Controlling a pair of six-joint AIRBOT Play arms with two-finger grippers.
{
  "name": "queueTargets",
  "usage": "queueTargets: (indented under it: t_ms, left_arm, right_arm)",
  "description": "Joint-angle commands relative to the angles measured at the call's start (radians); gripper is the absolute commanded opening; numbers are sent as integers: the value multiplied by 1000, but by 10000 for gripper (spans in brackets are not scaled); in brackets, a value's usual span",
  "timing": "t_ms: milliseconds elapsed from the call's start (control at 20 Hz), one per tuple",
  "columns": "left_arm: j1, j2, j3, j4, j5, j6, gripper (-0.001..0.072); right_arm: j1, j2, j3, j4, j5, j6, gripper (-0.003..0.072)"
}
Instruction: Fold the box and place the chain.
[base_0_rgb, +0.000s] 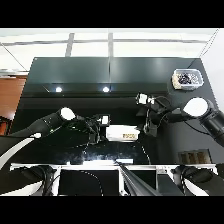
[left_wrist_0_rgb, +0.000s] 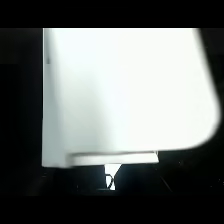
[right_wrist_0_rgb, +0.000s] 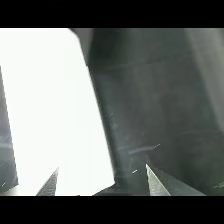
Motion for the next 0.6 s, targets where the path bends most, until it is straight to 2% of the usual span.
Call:
queueTargets:
  t_ms: [0, 550]
  left_arm:
    - [-1, -1, 0, 0, 0, 0, 334]
    - [-1, -1, 0, 0, -1, 0, 334]
  right_arm:
    - [3, 2, -48, -8, 35, -58, 617]
    - [82, -2, -68, -7, -1, -95, 617]
